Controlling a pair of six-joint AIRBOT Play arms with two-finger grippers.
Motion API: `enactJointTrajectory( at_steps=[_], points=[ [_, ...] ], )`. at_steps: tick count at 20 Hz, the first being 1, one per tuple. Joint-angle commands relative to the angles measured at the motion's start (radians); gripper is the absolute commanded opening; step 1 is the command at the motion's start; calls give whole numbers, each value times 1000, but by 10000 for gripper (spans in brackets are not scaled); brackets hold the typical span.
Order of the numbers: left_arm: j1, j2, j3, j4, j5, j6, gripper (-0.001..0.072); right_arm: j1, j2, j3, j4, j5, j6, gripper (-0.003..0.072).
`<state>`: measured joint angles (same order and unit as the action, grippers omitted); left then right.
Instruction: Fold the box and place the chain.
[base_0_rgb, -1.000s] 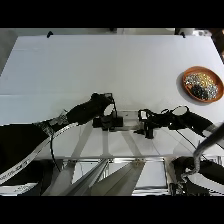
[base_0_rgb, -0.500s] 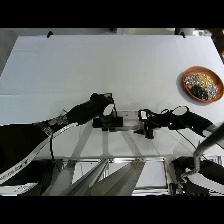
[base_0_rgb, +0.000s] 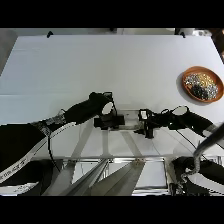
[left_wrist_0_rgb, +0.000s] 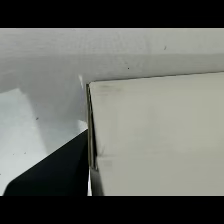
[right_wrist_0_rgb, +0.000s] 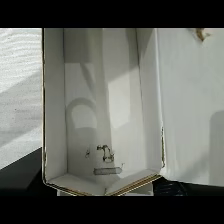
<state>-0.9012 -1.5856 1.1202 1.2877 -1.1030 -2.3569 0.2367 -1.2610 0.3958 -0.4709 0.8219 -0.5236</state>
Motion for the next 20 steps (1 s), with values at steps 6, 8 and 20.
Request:
enactJointTrajectory(
  at_steps=[6,8,20],
  points=[
    [36,14,0,8,-84,27,264,1,0,0,0,1,0,408],
    [48,23,0,8,-83,28,113,1,0,0,0,1,0,408],
    [21,-18,0,11,-64,46,15,1,0,0,0,1,0,408]
  ],
)
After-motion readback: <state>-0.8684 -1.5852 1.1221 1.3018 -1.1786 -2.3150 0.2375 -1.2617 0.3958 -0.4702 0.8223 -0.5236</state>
